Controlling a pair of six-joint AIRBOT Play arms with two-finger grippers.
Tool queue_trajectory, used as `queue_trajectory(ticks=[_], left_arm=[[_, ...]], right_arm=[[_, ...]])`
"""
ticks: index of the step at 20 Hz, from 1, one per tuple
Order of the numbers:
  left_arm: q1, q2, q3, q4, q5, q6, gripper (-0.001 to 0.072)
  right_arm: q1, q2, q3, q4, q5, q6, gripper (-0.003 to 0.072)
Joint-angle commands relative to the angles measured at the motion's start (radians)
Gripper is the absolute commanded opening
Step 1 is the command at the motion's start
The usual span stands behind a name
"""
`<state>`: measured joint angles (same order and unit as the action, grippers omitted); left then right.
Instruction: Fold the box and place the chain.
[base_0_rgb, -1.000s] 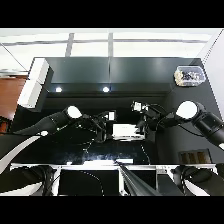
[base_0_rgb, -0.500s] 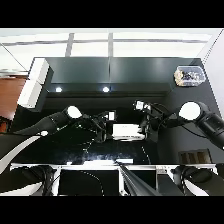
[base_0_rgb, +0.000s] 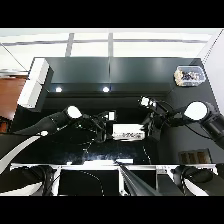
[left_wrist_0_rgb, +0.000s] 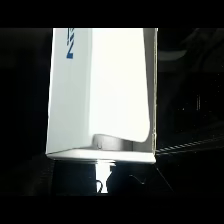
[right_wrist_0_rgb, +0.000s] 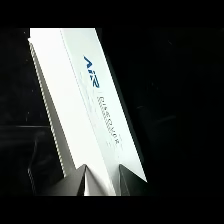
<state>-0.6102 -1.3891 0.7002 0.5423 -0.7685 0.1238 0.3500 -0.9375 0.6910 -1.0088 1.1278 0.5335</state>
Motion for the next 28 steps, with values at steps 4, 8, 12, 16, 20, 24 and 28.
queue_trajectory(ticks=[4, 8, 12, 16, 20, 24, 28], left_arm=[[0.0, 0.001, 0.0, 0.0, 0.0, 0.0, 0.0288], [0.0, 0.001, 0.0, 0.0, 0.0, 0.0, 0.0288], [0.0, 0.001, 0.0, 0.0, 0.001, 0.0, 0.0288], [0.0, 0.001, 0.0, 0.0, 0.001, 0.0, 0.0288], [0.0, 0.001, 0.0, 0.0, 0.001, 0.0, 0.0288], [0.0, 0.001, 0.0, 0.0, 0.001, 0.0, 0.0288], [0.0, 0.001, 0.0, 0.0, 0.002, 0.0, 0.0289]], right_arm=[[0.009, 0.001, -0.027, 0.018, 0.01, 0.003, 0.0243], [0.023, 0.001, -0.039, 0.029, 0.006, 0.01, 0.0243], [0.026, 0.001, -0.039, 0.031, -0.012, 0.01, 0.0242], [0.026, 0.001, -0.039, 0.041, -0.011, 0.011, 0.0163], [0.026, 0.001, -0.039, 0.04, -0.008, 0.013, 0.0163], [0.028, 0.001, -0.039, 0.041, 0.0, 0.018, 0.0163], [0.028, 0.001, -0.039, 0.041, 0.002, 0.036, 0.0163]])
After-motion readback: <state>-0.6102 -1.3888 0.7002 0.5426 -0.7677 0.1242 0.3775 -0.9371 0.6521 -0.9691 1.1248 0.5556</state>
